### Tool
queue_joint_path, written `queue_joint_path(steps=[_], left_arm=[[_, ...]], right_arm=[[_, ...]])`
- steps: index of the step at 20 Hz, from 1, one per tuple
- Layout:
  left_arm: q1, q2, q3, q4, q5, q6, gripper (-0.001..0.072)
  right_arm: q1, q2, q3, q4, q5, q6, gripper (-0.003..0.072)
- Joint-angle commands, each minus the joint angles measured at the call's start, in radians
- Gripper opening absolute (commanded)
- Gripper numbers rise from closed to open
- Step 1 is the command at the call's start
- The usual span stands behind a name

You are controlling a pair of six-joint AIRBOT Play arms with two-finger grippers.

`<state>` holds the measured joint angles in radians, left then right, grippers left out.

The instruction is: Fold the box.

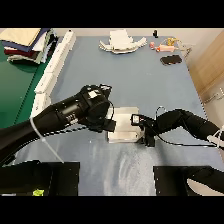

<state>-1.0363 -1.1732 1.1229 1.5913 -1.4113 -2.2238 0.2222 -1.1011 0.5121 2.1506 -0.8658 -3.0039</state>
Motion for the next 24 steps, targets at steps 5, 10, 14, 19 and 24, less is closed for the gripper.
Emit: queue_joint_path(steps=[5,10,14,19,24], left_arm=[[0.179,0.252,-0.330,-0.391,0.208,0.636,0.0013],[0.246,0.350,-0.470,-0.537,0.492,1.202,0.0083],[0.245,0.312,-0.481,-0.514,0.557,1.463,0.0690],[0.275,0.299,-0.580,-0.564,0.647,1.836,0.0691],[0.284,0.258,-0.663,-0.701,0.776,2.062,0.0693]], right_arm=[[0.000,-0.001,0.000,0.000,0.000,0.000,0.0601],[0.000,-0.001,0.000,0.000,0.000,0.000,0.0601],[0.000,-0.001,0.000,0.000,0.000,0.000,0.0601],[0.000,-0.001,0.000,0.000,0.000,0.000,0.0601],[0.000,-0.001,0.000,0.000,0.000,0.000,0.0601]])
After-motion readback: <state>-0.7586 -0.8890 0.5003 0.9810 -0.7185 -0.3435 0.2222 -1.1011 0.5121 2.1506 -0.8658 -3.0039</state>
